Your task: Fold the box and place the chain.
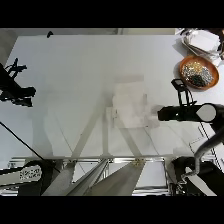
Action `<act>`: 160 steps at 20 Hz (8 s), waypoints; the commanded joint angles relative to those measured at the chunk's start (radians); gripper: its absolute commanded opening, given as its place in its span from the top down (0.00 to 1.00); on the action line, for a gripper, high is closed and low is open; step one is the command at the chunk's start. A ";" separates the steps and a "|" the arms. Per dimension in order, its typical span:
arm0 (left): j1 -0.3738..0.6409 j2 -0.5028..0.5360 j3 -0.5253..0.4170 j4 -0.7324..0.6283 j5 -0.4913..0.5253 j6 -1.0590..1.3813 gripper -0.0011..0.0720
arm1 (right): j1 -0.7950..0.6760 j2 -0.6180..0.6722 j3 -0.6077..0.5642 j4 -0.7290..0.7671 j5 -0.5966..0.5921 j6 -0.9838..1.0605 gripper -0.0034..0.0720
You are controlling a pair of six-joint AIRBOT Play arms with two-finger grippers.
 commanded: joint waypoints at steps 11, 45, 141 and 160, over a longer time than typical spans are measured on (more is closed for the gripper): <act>-0.044 -0.008 -0.034 -0.742 0.270 0.511 0.92 | 0.145 0.031 -0.040 0.026 -0.092 0.063 0.94; -0.492 -0.275 -0.137 -1.130 0.499 1.024 0.33 | 0.145 0.031 -0.040 0.065 -0.033 0.072 0.94; -0.713 -0.163 -0.397 -1.007 0.671 1.687 0.98 | 0.145 0.083 0.165 0.110 0.209 0.060 0.47; -0.713 -0.162 -0.397 -1.024 0.704 1.691 0.97 | 0.145 0.083 0.165 0.110 0.222 0.038 0.47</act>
